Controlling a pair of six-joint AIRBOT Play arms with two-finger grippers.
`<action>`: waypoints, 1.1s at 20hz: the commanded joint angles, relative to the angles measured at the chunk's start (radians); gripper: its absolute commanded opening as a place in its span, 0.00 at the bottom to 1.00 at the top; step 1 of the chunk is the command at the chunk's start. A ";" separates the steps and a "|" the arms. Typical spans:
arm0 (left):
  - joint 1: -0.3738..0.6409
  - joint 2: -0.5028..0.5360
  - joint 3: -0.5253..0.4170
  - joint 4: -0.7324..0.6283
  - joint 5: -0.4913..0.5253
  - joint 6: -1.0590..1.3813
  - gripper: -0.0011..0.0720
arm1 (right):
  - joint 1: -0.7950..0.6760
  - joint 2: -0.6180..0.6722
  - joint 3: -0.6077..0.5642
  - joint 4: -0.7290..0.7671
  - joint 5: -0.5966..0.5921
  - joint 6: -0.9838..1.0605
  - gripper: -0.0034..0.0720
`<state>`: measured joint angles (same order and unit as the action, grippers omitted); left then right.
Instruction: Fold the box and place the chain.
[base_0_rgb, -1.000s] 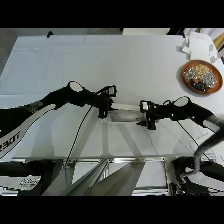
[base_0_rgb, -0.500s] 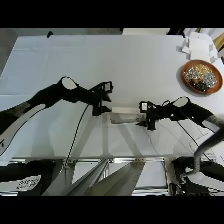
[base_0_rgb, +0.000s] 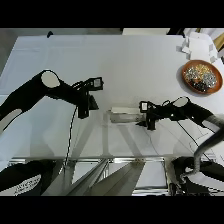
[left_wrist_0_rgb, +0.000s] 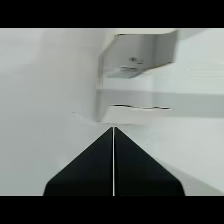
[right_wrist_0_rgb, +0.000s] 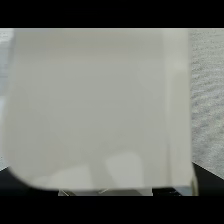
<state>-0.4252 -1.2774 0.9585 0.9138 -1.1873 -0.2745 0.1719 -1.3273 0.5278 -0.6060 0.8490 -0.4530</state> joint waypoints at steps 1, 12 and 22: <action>-0.070 0.027 0.001 0.006 -0.128 -0.023 0.01 | 0.000 0.000 0.000 0.000 0.000 0.000 0.57; -0.259 0.004 0.001 -0.293 0.450 -0.082 0.01 | -0.001 0.000 0.000 0.000 0.000 0.000 0.57; -0.259 -0.029 0.001 -0.283 0.495 -0.057 0.01 | 0.000 0.000 0.000 0.000 0.000 0.000 0.57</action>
<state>-0.6834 -1.3396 0.9581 0.6281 -0.6647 -0.4187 0.1719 -1.3273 0.5278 -0.6060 0.8490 -0.4530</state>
